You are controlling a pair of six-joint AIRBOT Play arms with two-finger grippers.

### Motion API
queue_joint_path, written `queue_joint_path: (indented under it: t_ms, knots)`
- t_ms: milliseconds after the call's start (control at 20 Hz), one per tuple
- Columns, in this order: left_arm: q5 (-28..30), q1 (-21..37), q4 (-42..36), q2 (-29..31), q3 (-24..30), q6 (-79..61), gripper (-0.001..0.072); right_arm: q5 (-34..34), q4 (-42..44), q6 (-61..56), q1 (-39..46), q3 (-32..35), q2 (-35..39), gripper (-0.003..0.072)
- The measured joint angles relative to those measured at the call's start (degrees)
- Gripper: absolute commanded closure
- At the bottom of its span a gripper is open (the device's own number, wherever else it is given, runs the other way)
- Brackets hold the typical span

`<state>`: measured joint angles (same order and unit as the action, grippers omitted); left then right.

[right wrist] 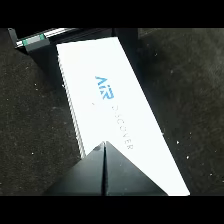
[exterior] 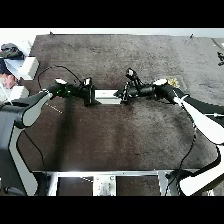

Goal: Fold the box and place the chain.

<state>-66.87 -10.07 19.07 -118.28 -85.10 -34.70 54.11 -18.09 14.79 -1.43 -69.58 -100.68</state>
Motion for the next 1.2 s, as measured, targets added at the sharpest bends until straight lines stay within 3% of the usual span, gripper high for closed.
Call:
queue_joint_path:
  t_ms: [500, 900, 1200]
  knots:
    - [0.00, 0.00, -0.02, -0.04, 0.02, 0.20, 0.0536, 0.55, -14.21, -15.08, -2.08, -5.60, -3.04, 0.0636]
    - [-0.07, 0.04, -0.11, -0.04, 0.04, -0.07, 0.0536, -1.16, -15.72, -17.05, -2.45, -6.47, -2.05, 0.0635]
    - [-0.02, 0.07, -0.26, 0.00, 0.00, -0.26, 0.0536, -0.90, -10.23, -14.75, -1.81, -6.58, 2.67, 0.0637]
